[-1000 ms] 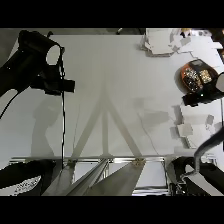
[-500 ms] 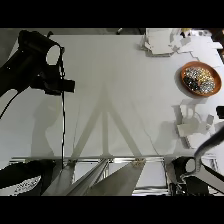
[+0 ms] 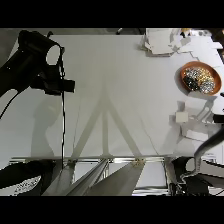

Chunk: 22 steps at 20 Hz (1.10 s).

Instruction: Fold the box and place the chain.

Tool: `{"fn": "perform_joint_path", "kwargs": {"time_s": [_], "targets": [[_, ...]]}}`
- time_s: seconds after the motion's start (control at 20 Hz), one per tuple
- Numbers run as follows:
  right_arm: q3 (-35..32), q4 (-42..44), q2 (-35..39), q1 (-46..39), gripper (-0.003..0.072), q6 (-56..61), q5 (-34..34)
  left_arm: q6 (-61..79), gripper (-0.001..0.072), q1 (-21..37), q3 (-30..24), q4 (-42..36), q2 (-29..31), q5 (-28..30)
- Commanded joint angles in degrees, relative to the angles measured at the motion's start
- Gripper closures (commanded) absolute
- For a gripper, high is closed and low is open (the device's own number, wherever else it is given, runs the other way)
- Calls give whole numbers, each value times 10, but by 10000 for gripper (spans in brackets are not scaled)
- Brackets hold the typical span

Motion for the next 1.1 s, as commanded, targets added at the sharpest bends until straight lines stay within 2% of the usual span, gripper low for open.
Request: {"fn": "perform_joint_path", "kwargs": {"time_s": [0.0, 0.1, 0.25, 0.35, 0.45, 0.6, 0.7, 0.95, 1.0, 1.05], "targets": [[0, 0, 4, 37, 667, -12, 17, 0, 698, 0, 0, 0, 0, -68], [0, 39, 43, 87, 668, -16, 30, 0, 698, 0, 0, 0, 0, -68], [-10, 204, 116, 166, 668, -24, 35, 0, 698, 0, 0, 0, 0, -68], [-44, 321, 166, 219, 669, -24, 10, 0, 698, 0, 0, 0, 0, -68], [-101, 390, 221, 286, 669, -18, -34, 0, 698, 0, 0, 0, 0, -68], [-198, 433, 302, 405, 668, 36, -128, 0, 698, 0, 0, 0, 0, -68], [-239, 432, 327, 480, 668, 85, -189, 0, 698, 0, 0, 0, 0, -68], [-254, 433, 325, 590, 667, 125, -258, 0, 698, 0, 0, -4, 0, -68], [-254, 433, 325, 601, 667, 125, -268, -3, 699, 0, 0, -3, 0, -56], [-254, 433, 325, 608, 667, 125, -273, 7, 700, 2, 0, -2, 0, -15]]}}
